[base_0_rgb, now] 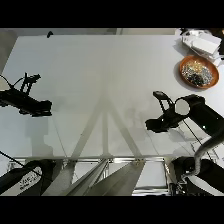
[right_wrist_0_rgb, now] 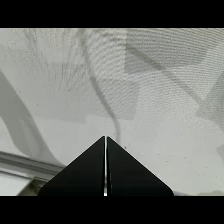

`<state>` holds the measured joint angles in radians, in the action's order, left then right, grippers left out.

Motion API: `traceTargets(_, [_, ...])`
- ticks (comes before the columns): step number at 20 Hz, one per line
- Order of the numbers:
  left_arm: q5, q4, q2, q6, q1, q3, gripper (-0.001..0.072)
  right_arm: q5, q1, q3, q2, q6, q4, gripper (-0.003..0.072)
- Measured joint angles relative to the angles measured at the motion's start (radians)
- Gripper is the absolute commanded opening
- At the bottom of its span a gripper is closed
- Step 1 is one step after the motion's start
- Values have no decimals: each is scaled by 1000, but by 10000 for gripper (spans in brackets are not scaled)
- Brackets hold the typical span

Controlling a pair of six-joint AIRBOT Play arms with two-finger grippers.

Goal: Fold the box and place the chain.

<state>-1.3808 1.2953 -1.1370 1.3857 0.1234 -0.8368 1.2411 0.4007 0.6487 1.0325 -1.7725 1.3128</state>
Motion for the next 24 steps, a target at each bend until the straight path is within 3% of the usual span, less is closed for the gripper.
traceTargets(6, [0, 0, 0, 0, 0, 0, 13, 10, 0, 20, 0, 10, 29, 19])
traceTargets(11, [0, 0, 0, 0, 0, 0, 13, 162, -100, 213, 0, 51, 285, 21])
traceTargets(12, [0, 0, 0, 0, 0, 0, 13, 203, -144, 259, 0, 86, 350, 99])
traceTargets(14, [0, -1, 0, 0, 0, 0, 13, 271, -243, 315, 0, 150, 478, 476])
traceTargets(15, [0, 0, 0, 0, 0, 0, 13, 289, -304, 333, 0, 173, 533, 552])
traceTargets(16, [0, -1, 0, 0, 0, 0, 13, 298, -369, 347, 0, 192, 573, 581])
traceTargets(21, [0, -1, 0, 0, 0, 0, 13, 302, -644, 373, 13, 284, 646, 570])
traceTargets(24, [0, -1, 0, 0, 0, 0, 13, 294, -715, 378, 75, 302, 635, 570])
